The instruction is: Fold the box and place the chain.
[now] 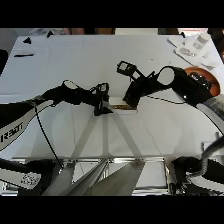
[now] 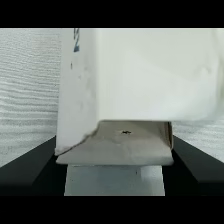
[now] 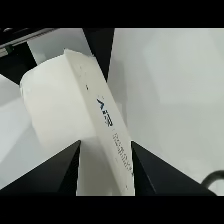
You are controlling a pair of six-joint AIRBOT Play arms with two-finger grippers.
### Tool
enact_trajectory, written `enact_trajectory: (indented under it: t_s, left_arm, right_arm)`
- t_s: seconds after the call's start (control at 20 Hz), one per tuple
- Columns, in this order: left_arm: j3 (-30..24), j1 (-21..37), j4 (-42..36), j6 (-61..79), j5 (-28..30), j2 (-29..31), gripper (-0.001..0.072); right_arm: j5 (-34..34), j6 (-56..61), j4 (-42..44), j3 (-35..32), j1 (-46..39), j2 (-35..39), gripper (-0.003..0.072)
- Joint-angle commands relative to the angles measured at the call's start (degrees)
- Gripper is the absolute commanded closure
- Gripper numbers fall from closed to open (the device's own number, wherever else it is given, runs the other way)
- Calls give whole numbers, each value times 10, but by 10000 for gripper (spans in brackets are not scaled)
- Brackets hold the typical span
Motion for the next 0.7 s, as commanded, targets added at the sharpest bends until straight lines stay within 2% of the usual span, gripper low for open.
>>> enact_trajectory:
  t_s: [0.0,0.25,0.45,0.55,0.65]
  left_arm:
    - [0,0,0,0,0,0,392]
    - [0,0,0,0,0,0,392]
    - [0,0,0,0,0,0,392]
    - [0,0,0,0,0,0,392]
    - [0,0,0,0,0,0,392]
  right_arm:
    - [-29,1,-17,-7,20,6,328]
    - [-30,3,-22,-20,27,6,331]
    - [-63,3,-72,-54,45,7,331]
    - [-81,5,-79,-55,51,9,374]
    - [-97,5,-96,-55,52,11,379]
